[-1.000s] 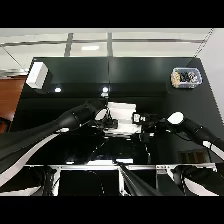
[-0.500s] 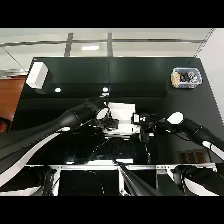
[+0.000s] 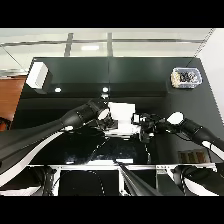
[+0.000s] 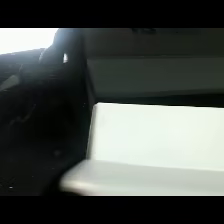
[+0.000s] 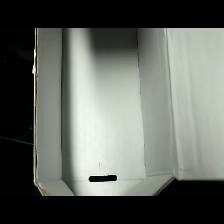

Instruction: Fold the box and place the chain.

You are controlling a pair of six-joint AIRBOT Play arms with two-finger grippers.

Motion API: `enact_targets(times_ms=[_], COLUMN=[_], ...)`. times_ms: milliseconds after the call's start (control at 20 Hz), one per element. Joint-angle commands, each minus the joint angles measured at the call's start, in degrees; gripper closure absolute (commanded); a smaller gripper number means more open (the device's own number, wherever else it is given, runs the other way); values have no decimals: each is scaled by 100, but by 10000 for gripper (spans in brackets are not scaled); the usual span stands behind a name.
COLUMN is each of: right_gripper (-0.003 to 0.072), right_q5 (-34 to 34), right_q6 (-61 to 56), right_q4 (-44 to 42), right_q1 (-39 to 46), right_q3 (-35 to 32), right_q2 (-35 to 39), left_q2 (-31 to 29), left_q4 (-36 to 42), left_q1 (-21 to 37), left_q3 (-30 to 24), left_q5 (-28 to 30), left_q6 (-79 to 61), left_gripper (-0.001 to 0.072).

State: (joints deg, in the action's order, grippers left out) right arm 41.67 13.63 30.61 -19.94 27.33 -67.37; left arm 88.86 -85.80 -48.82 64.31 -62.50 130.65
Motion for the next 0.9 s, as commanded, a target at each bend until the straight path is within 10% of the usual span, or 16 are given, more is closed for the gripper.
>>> enact_targets(times_ms=[0,150,200,250,850], right_gripper=[546,479,166,53,54], right_q5=[17,11,4,4,431], right_q6=[9,7,2,-68,-1397], right_q4=[-37,-35,-35,-7,1862], right_q1=[-4,-4,-4,-2,-4], right_q3=[0,2,2,4,44], right_q2=[0,2,4,24,901], left_q2=[22,22,20,20,22], left_q4=[-2,-11,-28,-31,-153], left_q1=[2,4,4,4,4], left_q3=[24,87,105,111,111], left_q5=[52,31,26,17,-70], left_q6=[7,-20,-35,-33,68], left_gripper=[680,680,680,680,680])
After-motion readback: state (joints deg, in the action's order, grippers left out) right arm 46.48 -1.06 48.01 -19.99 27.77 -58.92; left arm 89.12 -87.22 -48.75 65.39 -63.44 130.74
